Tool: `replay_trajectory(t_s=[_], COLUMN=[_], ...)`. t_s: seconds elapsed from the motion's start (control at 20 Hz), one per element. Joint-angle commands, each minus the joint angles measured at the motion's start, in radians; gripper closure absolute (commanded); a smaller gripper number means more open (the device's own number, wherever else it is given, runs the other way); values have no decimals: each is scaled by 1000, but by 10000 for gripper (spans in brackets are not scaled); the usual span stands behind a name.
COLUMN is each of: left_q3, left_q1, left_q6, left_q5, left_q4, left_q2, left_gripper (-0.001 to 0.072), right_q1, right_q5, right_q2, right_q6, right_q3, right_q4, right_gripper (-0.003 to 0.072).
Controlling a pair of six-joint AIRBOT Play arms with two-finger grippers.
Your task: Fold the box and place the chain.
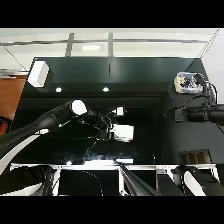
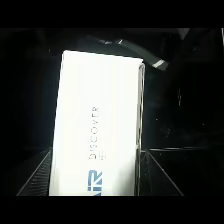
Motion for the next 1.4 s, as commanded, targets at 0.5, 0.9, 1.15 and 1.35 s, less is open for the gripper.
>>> replay_trajectory(t_s=[0.5,0.9,1.15,1.35], left_q3=[1,10,48,47], left_q1=[-94,-141,12,289], left_q6=[-142,-446,-986,-1159], left_q5=[193,198,-42,-254], left_q4=[79,299,565,772], left_q2=[-62,-67,31,103], left_gripper=[-4,317,385,379], right_q1=[0,0,0,0], right_q5=[0,0,-5,-20], right_q2=[0,0,0,0], right_q6=[1,12,11,11], right_q3=[0,0,0,0], right_q4=[0,0,0,0], right_gripper=[675,675,675,675])
